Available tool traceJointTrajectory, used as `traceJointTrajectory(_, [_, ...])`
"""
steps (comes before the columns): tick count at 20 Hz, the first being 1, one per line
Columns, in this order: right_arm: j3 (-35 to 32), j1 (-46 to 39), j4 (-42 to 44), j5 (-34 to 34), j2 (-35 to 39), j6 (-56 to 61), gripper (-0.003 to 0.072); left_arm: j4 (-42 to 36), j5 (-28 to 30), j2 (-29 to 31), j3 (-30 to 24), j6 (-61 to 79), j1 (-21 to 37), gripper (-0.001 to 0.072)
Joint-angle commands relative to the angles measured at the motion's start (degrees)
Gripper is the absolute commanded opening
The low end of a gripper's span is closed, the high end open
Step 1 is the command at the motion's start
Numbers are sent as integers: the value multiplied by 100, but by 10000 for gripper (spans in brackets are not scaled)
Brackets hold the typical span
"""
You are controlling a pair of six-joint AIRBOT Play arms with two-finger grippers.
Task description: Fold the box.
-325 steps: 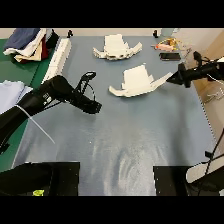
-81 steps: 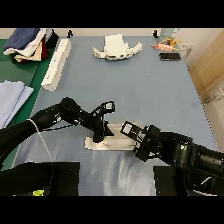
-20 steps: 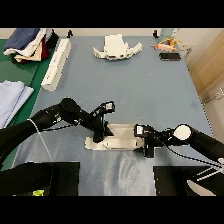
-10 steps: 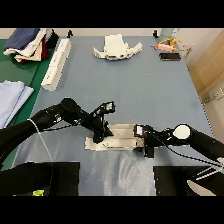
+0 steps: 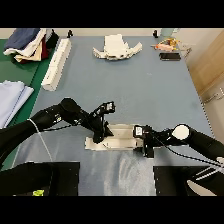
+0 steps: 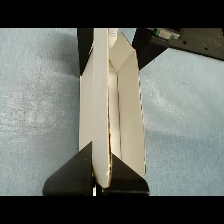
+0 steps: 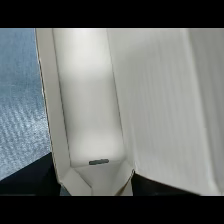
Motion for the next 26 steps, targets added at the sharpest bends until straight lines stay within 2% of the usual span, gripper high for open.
traceJointTrajectory(1, [-4, -2, -345, 22, -4, -17, 474, 0, 7, 0, 0, 0, 0, 15])
traceJointTrajectory(16, [7, -2, -337, 20, -7, -17, 474, -2, 9, 0, 0, 2, 0, 15])
traceJointTrajectory(26, [7, -2, -337, 20, -7, -17, 474, -302, -2, 0, 0, 0, 0, 15])
